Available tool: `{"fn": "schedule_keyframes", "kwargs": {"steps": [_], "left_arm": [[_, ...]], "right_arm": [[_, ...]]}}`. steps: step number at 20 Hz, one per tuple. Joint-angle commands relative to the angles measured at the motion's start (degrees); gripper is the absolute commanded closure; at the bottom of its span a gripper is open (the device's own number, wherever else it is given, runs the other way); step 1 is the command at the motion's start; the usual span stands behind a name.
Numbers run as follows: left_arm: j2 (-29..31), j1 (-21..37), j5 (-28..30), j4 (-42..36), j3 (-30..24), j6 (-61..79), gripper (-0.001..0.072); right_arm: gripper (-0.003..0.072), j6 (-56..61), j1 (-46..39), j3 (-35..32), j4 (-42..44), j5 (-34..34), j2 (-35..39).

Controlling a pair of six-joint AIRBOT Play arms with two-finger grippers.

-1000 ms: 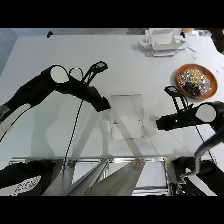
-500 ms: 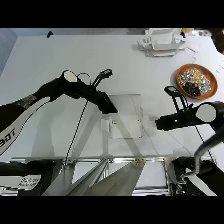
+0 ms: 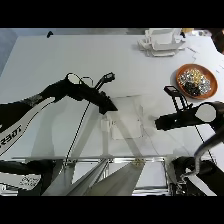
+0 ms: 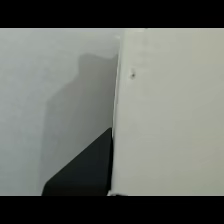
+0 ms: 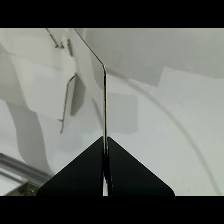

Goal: Fold the box and place the chain.

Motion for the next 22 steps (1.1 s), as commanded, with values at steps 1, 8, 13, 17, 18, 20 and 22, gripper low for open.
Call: {"fn": "schedule_keyframes", "kwargs": {"steps": [1,8,13,17,18,20,22], "left_arm": [[0.2,-0.2,1.0,0.8,0.0,8.2,0.0706],[2.7,-4.5,8.4,1.3,0.0,13.8,0.0708],[2.6,-8.4,14.2,7.5,0.0,13.7,0.0708],[2.6,-8.5,15.8,7.5,0.0,13.7,0.0708],[2.6,-8.5,15.9,7.5,0.0,13.7,0.0708],[2.6,-8.5,16.5,7.4,0.0,13.7,0.0708],[2.5,-8.6,17.6,7.5,0.0,13.8,0.0708]], "right_arm": [[0.0667,0.0,0.0,0.0,1.0,0.1,0.2],[0.0224,-0.5,0.0,5.0,0.2,1.6,0.3],[0.0225,-0.5,0.0,6.5,-3.9,1.5,0.3],[0.0225,-0.5,0.0,6.5,-7.0,1.2,0.3],[0.0225,-0.5,0.0,6.5,-7.3,1.0,0.3],[0.0225,-0.5,0.0,6.5,-7.6,0.0,0.3],[0.0225,-0.9,0.0,6.5,-7.6,-0.7,0.3]]}}
